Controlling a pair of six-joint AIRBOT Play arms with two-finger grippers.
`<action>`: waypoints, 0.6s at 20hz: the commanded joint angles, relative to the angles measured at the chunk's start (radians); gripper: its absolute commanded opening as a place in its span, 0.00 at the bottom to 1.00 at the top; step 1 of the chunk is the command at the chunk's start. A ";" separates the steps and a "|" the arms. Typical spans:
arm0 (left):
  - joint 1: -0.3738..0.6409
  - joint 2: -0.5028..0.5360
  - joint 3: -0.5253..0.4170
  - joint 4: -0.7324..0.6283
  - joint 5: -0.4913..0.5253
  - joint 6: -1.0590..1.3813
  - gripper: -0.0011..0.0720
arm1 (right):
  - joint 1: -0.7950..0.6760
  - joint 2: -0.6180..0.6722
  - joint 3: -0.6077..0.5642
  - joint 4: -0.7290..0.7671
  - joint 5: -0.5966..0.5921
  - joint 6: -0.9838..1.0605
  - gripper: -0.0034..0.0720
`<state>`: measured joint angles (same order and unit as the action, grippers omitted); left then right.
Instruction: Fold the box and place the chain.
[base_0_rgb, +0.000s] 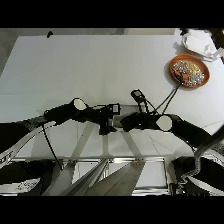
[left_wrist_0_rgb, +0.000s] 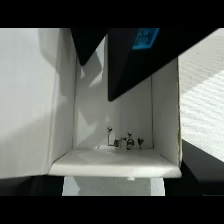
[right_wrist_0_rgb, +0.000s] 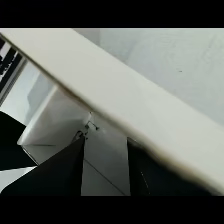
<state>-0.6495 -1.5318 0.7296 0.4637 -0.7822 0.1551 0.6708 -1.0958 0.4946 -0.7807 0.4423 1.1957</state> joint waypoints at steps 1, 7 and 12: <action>0.000 0.000 0.000 0.000 0.000 0.000 0.39 | 0.000 0.031 0.010 -0.009 0.041 0.003 0.44; 0.000 0.000 0.000 0.000 0.000 0.000 0.39 | 0.000 0.204 0.084 -0.288 0.229 0.190 0.43; 0.000 0.000 0.000 0.000 0.000 0.000 0.39 | -0.185 0.294 0.129 -0.570 0.538 0.378 0.43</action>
<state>-0.6498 -1.5318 0.7292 0.4637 -0.7822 0.1551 0.5819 -0.8482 0.6025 -1.1870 0.7921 1.4673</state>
